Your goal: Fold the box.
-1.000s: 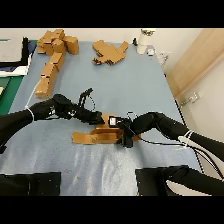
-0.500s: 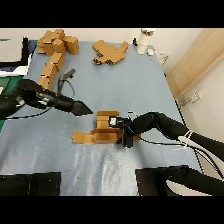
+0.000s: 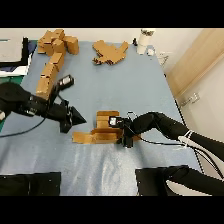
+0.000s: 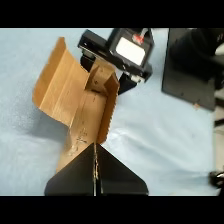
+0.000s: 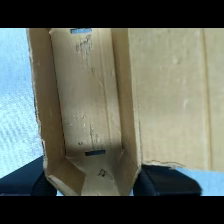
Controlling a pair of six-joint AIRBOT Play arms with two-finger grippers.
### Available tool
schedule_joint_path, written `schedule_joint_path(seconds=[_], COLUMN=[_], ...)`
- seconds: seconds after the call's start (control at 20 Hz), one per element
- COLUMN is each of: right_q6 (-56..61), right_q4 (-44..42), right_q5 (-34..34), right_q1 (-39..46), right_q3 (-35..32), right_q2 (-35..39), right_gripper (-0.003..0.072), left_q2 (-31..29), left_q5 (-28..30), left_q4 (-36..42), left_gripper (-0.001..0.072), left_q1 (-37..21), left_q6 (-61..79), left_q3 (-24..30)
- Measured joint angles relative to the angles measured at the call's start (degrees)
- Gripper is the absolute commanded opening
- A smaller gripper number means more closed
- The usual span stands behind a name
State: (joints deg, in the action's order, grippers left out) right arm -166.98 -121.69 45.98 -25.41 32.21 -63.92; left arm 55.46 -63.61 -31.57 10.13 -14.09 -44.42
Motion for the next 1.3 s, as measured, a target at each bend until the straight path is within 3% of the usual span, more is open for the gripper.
schedule_joint_path(seconds=[0.05, 0.25, 0.4, 0.7, 1.05, 1.1, 1.15, 1.2, 1.3], right_q6=[0.0, 0.0, 0.0, 0.0, 0.0, 0.0, 0.0, 0.0, 0.0], right_q4=[0.0, 0.0, 0.0, 0.0, 0.0, 0.0, 0.0, 0.0, 0.0], right_q5=[0.0, 0.0, 0.0, 0.0, 0.0, 0.0, 0.0, 0.0, 0.0], right_q1=[0.0, 0.0, 0.0, 0.0, 0.0, 0.0, 0.0, 0.0, 0.0], right_q3=[0.0, 0.0, 0.0, 0.0, 0.0, 0.0, 0.0, 0.0, 0.0], right_q2=[0.0, 0.0, 0.0, 0.0, 0.0, 0.0, 0.0, 0.0, 0.0], right_gripper=[0.0595, 0.0595, 0.0595, 0.0595, 0.0595, 0.0595, 0.0595, 0.0595, 0.0595], left_q2=[-0.6, -1.1, 0.9, 5.0, 8.0, 8.6, 9.1, 9.5, 10.2], left_q5=[2.0, 12.5, 17.2, 24.7, 26.9, 26.9, 26.9, 26.9, 26.4], left_q4=[1.0, 9.0, 13.0, 15.8, 16.5, 16.7, 16.8, 17.3, 18.2], left_gripper=[0.0702, 0.0702, 0.0702, 0.0702, 0.0700, 0.0616, 0.0486, 0.0422, 0.0412], left_q1=[0.4, 3.1, 5.8, 8.3, 9.1, 9.4, 9.6, 9.8, 10.0], left_q6=[5.0, 23.6, 32.9, 38.8, 40.1, 40.2, 40.7, 41.3, 42.7], left_q3=[2.6, 13.3, 17.1, 19.0, 19.1, 18.9, 18.7, 18.5, 18.1])
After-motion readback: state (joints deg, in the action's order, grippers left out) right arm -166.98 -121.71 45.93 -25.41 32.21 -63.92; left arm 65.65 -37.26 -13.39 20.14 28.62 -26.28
